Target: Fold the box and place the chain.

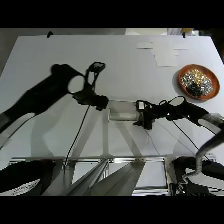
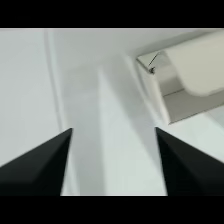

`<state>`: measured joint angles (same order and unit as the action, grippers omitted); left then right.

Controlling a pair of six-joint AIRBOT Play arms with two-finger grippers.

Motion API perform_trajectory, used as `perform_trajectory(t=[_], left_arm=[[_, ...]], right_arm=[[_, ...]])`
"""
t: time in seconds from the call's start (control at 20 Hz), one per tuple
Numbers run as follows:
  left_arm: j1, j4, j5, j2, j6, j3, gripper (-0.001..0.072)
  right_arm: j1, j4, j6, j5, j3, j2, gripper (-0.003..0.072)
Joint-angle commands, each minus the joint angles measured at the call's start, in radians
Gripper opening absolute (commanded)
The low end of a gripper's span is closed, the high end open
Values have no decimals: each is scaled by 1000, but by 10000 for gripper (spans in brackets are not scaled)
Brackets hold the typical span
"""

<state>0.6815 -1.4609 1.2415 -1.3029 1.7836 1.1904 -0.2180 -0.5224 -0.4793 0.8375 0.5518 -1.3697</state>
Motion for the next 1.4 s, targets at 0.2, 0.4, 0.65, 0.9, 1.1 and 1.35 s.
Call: perform_trajectory(t=[0.2,0.4,0.65,0.9,1.1,1.35], left_arm=[[-296,354,-262,257,-1484,-425,697],[-354,703,-277,140,-2008,-498,697],[-336,932,-353,-24,-2365,-498,699],[-311,1035,-384,-126,-2480,-498,699],[-288,1038,-406,-159,-2478,-498,699],[-283,1064,-408,-174,-2454,-498,700]], right_arm=[[0,0,0,1,1,1,297],[0,0,0,0,1,1,297],[0,0,0,0,1,1,297],[0,0,0,1,1,1,297],[0,0,0,0,1,1,297],[0,0,0,0,1,1,297]])
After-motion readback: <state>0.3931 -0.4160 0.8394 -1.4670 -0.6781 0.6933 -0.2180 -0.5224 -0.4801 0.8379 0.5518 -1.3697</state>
